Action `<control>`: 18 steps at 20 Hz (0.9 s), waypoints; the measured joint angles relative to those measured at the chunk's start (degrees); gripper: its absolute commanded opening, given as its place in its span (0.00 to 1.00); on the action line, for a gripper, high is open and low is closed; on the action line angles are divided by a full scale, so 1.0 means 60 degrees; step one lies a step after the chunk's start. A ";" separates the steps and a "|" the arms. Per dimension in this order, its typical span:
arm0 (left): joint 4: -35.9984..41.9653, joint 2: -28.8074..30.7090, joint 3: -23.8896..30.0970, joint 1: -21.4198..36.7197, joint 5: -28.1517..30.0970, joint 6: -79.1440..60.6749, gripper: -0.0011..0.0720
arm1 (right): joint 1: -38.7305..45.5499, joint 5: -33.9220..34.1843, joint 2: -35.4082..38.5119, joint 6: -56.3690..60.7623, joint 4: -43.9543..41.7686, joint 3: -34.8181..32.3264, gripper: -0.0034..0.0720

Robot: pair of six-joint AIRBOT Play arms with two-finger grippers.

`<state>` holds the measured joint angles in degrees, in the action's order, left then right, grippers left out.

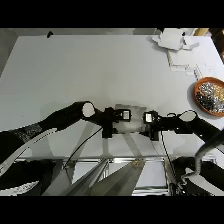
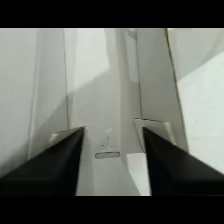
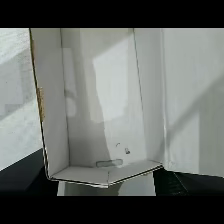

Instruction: Fold the box and place the chain.

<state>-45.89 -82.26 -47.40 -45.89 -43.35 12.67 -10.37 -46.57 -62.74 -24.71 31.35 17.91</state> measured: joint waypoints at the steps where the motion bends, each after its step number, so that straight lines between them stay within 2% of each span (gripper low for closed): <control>1: 0.0011 -0.0007 0.0004 -0.0015 -0.0007 0.0004 0.88 | 0.0000 -0.0011 0.0000 0.0000 0.0007 0.0000 0.58; 4: 0.0033 -0.0007 0.0004 -0.0033 -0.0015 0.0051 0.84 | 0.0000 -0.0011 0.0000 0.0004 0.0007 0.0000 0.58; 5: 0.0018 0.0033 0.0004 -0.0036 -0.0058 0.0146 0.65 | 0.0000 -0.0018 0.0000 0.0011 0.0007 -0.0004 0.58; 6: -0.0007 0.0109 0.0004 -0.0033 -0.0120 0.0302 0.39 | 0.0000 -0.0026 0.0000 0.0029 0.0000 -0.0004 0.58; 7: -0.0109 0.0244 0.0004 -0.0025 -0.0251 0.0605 0.21 | -0.0004 -0.0004 0.0000 0.0033 -0.0011 -0.0004 0.58; 8: -0.0299 0.0412 0.0004 0.0015 -0.0361 0.0980 0.15 | -0.0004 0.0000 0.0000 0.0036 -0.0022 -0.0004 0.58; 10: -0.0874 0.0892 0.0004 0.0175 -0.0739 0.2095 0.12 | 0.0000 0.0033 0.0000 0.0040 -0.0033 -0.0004 0.58; 12: -0.1530 0.1457 0.0004 0.0455 -0.1195 0.3716 0.02 | -0.0004 0.0036 0.0000 0.0040 -0.0033 -0.0004 0.58; 18: -0.3162 0.2699 0.0259 0.1723 -0.1974 1.0043 0.02 | -0.0004 0.0025 0.0000 0.0040 -0.0025 -0.0004 0.58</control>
<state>-64.86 -66.06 -45.84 -35.55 -55.20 72.93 -10.39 -46.41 -62.74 -24.47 31.20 17.89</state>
